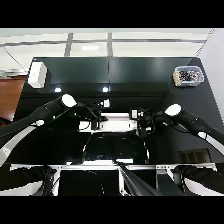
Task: Fold the box and place the chain.
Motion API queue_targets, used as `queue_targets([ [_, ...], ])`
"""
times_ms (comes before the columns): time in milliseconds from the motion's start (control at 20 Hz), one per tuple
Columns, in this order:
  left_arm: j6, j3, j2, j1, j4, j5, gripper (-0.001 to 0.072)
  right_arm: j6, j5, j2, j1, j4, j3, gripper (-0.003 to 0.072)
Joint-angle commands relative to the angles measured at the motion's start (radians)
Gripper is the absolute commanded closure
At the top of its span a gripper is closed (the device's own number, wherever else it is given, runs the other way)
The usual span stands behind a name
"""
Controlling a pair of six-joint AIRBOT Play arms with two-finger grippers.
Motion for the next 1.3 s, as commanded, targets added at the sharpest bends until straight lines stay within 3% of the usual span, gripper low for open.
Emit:
queue_targets([
  [0, 0.007, 0.001, -0.001, 0.000, 0.000, 0.012, 0.0681, -0.002, -0.002, -0.013, -0.002, -0.009, -0.001, -0.0011],
  [1250, 0.006, 0.001, -0.001, 0.000, 0.000, 0.008, 0.0681, 0.053, -0.048, -0.059, 0.030, -0.067, 0.015, -0.0011],
])
